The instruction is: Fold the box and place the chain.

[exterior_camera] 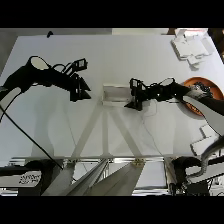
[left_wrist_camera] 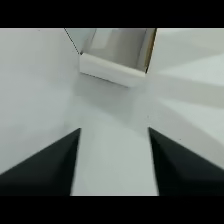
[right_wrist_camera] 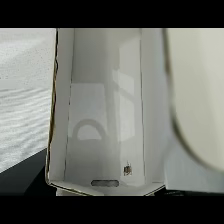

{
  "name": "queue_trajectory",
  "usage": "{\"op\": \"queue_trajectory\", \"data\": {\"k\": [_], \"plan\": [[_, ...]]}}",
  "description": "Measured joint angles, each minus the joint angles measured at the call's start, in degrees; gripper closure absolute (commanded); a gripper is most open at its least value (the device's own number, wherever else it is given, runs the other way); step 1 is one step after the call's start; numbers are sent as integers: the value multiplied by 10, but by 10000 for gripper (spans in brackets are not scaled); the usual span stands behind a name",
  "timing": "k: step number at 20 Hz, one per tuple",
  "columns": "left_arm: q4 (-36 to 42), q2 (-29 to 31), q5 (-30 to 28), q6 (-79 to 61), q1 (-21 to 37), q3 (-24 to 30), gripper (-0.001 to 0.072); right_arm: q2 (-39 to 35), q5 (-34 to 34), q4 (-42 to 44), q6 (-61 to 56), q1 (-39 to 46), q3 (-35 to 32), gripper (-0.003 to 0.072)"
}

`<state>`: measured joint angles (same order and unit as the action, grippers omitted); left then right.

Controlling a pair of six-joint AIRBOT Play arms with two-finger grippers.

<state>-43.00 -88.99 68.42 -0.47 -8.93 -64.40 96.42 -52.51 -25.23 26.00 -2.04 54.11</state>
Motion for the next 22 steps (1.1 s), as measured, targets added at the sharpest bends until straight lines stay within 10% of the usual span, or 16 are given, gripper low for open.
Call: {"op": "queue_trajectory", "data": {"k": [8,22], "plan": [[146,-109,-32,-282,-15,8,11,0,0,0,0,0,0,165],[199,-135,-30,-339,-36,8,14,0,0,0,0,0,0,165]]}}
